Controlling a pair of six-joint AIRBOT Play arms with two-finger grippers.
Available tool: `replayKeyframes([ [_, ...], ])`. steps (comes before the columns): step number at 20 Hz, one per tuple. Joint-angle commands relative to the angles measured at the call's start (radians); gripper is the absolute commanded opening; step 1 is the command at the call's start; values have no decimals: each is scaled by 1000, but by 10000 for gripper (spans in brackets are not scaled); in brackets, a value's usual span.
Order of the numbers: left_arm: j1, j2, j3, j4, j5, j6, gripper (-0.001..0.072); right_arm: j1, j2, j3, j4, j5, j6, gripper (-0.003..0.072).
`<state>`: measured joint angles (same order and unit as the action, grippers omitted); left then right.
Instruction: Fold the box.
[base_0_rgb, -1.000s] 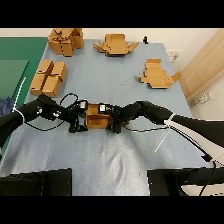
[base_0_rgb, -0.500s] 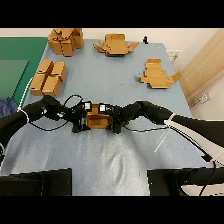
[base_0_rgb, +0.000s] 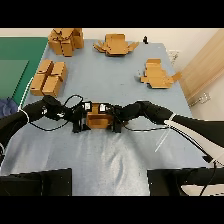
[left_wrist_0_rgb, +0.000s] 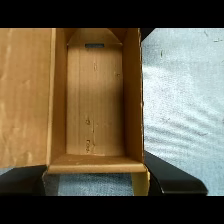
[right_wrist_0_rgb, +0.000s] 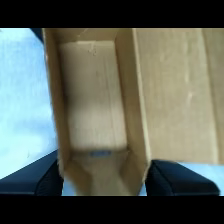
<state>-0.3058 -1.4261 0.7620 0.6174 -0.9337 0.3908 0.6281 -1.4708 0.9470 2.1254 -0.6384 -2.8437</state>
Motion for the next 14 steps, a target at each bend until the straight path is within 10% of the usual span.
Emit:
replayKeyframes([
  [1, 0, -1, 0, 13, 1, 1, 167, -2, 35, 1, -8, -5, 2, 707],
  [10, 0, -1, 0, 15, 0, -18, 168, -146, 247, 2, 55, -230, 361, 683],
  [11, 0, -1, 0, 15, 0, -18, 167, -151, 277, 2, 100, -202, 450, 428],
  [12, 0, -1, 0, 15, -1, -18, 167, -142, 293, 2, 140, -191, 423, 7],
  [14, 0, 0, 0, 15, -3, -18, 167, -94, 262, 8, 176, -138, 411, 6],
])
